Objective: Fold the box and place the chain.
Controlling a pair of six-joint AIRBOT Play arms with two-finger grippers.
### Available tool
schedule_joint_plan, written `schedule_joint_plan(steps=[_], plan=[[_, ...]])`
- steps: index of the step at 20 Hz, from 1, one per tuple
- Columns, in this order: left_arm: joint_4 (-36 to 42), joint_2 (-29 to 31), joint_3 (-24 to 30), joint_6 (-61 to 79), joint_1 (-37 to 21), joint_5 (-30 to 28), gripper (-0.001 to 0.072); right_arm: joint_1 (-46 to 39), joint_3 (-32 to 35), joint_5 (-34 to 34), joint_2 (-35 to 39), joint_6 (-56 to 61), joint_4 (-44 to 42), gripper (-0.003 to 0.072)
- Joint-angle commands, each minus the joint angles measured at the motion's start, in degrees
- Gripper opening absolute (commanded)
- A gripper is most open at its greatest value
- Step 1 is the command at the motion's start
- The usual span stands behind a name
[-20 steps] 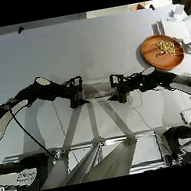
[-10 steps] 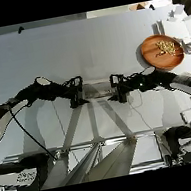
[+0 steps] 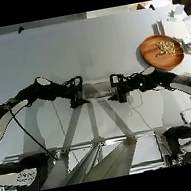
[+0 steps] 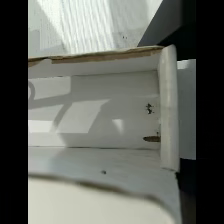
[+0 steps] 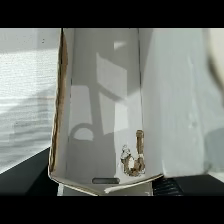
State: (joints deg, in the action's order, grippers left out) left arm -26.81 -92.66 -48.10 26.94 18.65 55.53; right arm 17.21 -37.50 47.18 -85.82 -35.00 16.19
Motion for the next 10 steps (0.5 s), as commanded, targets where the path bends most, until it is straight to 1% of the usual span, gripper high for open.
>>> schedule_joint_plan(steps=[1, 2, 4, 6, 8, 10], plan=[[0.0, 0.0, 0.0, 0.0, 0.0, 0.0, 0.0276, 0.0, 0.0, -0.7, 0.0, 0.0, -0.3, 0.0661], [0.0, 0.0, 0.0, 0.0, 0.0, 0.0, 0.0276, -0.1, 0.0, -1.3, 0.0, 0.0, -0.2, 0.07], [0.0, 0.0, 0.0, 0.0, 0.0, 0.0, 0.0276, -0.7, 0.0, -2.0, 1.0, 0.2, 1.4, 0.07], [0.0, 0.0, 0.0, 0.0, 0.0, 0.0, 0.0276, -1.7, 0.0, -2.4, 3.8, 3.1, 4.4, 0.0692], [0.0, 0.0, 0.0, 0.0, 0.0, 0.0, 0.0276, -3.0, 0.0, -3.1, 7.3, 7.9, 9.9, 0.0691], [0.0, 0.0, 0.0, 0.0, 0.0, 0.0, 0.0276, -4.2, 0.0, -3.0, 10.8, 13.5, 18.4, 0.0691]])
